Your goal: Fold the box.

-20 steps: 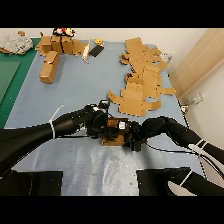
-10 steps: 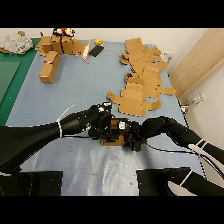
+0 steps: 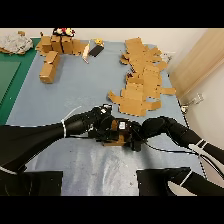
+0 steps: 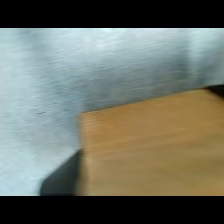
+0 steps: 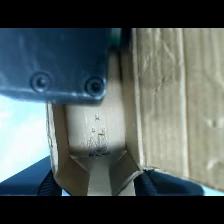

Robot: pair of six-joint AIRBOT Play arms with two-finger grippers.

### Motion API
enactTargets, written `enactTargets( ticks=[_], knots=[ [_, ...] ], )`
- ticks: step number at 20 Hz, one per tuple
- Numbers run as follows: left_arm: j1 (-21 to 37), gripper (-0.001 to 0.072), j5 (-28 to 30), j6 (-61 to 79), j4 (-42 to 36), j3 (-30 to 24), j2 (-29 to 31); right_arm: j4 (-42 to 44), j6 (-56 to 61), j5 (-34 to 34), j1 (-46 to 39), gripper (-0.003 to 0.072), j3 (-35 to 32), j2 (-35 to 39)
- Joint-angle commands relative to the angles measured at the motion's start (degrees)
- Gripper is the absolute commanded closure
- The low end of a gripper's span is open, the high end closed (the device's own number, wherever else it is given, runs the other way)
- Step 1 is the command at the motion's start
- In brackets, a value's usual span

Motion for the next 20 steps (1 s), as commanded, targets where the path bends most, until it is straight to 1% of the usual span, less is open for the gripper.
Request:
enactTargets(
  ticks=[1, 8, 9, 10, 11, 18, 19, 20],
  knots=[
    [-0.04, 0.0696, 0.57, -1.07, -0.39, 0.04, -0.52, 0.07, -0.04, 0.09, 0.04, 0.0157, -0.02, -0.02],
    [-0.52, 0.0694, 0.39, -1.2, -2.12, 0.04, -0.5, 0.04, -0.04, 0.09, 0.04, 0.0157, -0.02, -0.02],
    [-0.52, 0.0526, 0.39, -1.18, -2.38, 0.04, -0.5, 0.07, -0.04, 0.09, 0.04, 0.0157, -0.02, -0.02],
    [-0.52, 0.0168, 0.37, -1.22, -2.8, 0.04, -0.46, 0.04, -0.04, 0.09, 0.04, 0.0157, -0.02, -0.02],
    [-0.52, 0.0062, 0.39, -1.2, -3.5, 0.04, -0.46, 0.07, -0.04, 0.09, 0.04, 0.0157, -0.02, -0.02],
    [-0.28, 0.0064, 0.35, -1.2, -3.67, 0.04, 1.92, 0.07, -0.04, 0.09, 0.04, 0.0157, -0.02, -0.02],
    [-0.22, 0.0086, 0.52, -1.2, -3.32, 0.04, 2.23, 0.04, -0.04, 0.09, 0.04, 0.0157, -0.02, -0.02],
    [-0.22, 0.0223, 0.85, -1.18, -3.15, 0.04, 2.23, 0.04, -0.04, 0.09, 0.04, 0.0157, -0.02, -0.02]
  ],
)
